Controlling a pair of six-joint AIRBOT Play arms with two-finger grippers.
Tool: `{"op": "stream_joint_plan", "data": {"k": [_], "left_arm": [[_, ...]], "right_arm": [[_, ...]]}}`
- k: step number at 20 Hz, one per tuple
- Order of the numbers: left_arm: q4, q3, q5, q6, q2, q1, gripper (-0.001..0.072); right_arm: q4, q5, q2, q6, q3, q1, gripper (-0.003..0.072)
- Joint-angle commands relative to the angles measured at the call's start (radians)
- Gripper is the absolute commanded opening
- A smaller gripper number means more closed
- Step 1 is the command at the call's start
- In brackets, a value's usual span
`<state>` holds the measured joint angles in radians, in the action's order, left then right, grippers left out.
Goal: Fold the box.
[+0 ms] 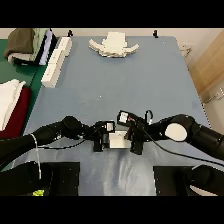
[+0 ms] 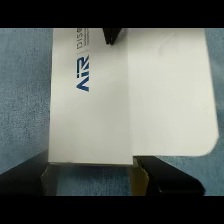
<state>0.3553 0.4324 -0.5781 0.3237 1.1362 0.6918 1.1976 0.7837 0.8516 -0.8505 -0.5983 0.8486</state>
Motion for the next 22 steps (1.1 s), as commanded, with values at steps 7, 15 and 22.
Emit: {"op": "stream_joint_plan", "data": {"k": [7,15,22], "left_arm": [[0.000,0.001,0.000,0.000,0.000,0.000,0.0463],[0.000,0.001,0.000,0.000,0.000,0.000,0.0463],[0.000,0.001,0.000,0.000,0.000,0.000,0.0463]], "right_arm": [[0.190,-0.228,-0.065,0.006,0.124,0.138,0.0346],[0.196,-0.167,-0.068,0.006,0.126,0.138,0.0533],[0.241,-0.166,-0.012,0.006,0.126,0.138,0.0532]]}}
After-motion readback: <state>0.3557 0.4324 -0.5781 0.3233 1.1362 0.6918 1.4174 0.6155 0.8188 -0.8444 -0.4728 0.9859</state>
